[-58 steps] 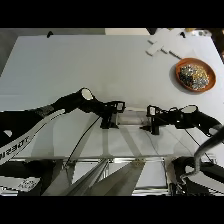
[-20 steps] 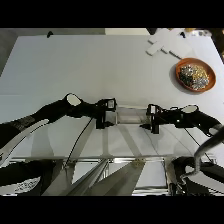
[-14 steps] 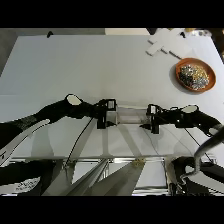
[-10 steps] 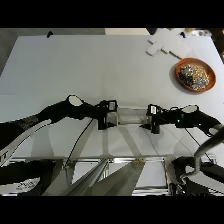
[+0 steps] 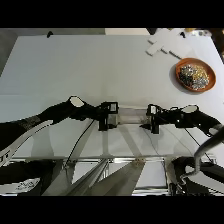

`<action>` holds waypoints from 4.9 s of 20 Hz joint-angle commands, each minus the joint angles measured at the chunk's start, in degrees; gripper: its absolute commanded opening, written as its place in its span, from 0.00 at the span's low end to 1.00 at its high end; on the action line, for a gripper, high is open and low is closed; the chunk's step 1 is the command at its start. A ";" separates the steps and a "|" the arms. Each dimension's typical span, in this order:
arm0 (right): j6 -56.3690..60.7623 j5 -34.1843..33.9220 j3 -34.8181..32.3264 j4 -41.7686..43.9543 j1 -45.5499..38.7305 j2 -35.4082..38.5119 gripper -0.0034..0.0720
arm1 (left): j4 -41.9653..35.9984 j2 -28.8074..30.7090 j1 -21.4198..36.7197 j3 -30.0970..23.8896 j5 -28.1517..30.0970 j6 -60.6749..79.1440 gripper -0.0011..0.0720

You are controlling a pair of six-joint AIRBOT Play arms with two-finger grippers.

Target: Fold the box and place the chain.

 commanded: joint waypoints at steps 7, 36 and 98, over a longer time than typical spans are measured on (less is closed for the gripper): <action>0.04 -0.04 -0.02 0.04 0.04 0.00 0.46 | -4.00 -1.60 -1.44 -0.02 1.68 4.28 0.98; 0.04 -0.02 -0.02 0.09 0.04 0.02 0.46 | -6.16 -2.71 -2.16 0.00 2.80 6.01 0.03; 36.46 -13.40 2.69 -3.80 15.26 19.96 0.07 | -6.19 -2.71 -2.16 0.00 2.64 5.99 0.03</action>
